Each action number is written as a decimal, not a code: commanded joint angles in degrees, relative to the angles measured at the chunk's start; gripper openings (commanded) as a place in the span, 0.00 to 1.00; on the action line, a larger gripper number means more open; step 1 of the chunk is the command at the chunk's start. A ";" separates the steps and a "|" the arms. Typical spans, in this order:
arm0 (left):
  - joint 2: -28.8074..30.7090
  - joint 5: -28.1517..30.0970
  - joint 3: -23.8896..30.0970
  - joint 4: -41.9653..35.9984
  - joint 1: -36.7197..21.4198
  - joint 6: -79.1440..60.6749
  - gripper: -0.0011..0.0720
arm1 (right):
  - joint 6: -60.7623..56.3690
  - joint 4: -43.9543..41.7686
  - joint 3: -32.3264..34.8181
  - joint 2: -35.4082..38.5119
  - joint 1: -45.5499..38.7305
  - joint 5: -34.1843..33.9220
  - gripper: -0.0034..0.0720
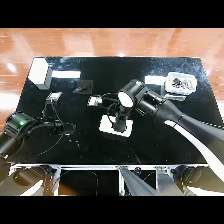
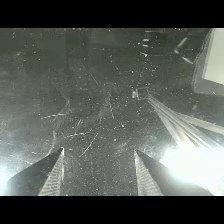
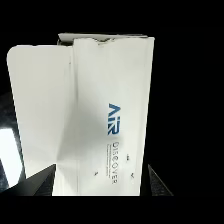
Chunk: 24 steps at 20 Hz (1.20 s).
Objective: Fold the box and place the chain.
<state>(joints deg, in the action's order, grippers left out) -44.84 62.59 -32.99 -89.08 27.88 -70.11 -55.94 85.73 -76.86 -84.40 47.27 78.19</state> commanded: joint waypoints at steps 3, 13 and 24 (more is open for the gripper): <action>-0.04 0.00 0.02 -0.09 -0.02 0.00 0.76 | -0.68 -2.91 0.15 1.16 0.50 -0.48 0.99; -0.04 -0.11 0.02 0.11 -0.02 -0.02 0.76 | -2.80 1.95 3.15 -0.90 1.86 -6.91 0.99; -0.04 -0.33 0.02 0.13 -0.02 -0.02 0.76 | -3.48 3.50 3.06 -1.11 1.90 -5.70 0.98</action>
